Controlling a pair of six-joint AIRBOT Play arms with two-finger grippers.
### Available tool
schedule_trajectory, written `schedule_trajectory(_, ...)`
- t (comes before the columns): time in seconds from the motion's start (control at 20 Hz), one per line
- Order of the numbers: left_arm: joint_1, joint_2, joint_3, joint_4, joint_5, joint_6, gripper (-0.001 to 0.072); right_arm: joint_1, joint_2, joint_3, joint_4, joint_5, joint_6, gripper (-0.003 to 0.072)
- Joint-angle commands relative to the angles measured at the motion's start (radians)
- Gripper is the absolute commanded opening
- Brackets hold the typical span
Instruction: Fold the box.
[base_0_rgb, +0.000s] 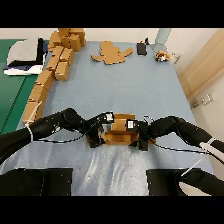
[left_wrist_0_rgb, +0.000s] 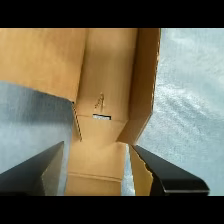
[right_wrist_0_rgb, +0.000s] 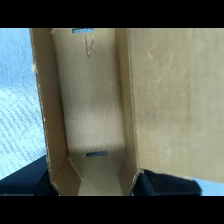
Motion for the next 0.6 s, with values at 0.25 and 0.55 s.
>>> schedule_trajectory(0.25,-0.024,-0.018,0.008,-0.093,0.014,0.138,0.0405,0.0,0.001,0.0,0.0,0.0,0.0,0.0476)
schedule_trajectory(0.55,-0.037,-0.037,0.023,-0.109,0.016,0.142,0.0228,0.0,0.001,0.0,0.0,0.0,0.0,0.0477)
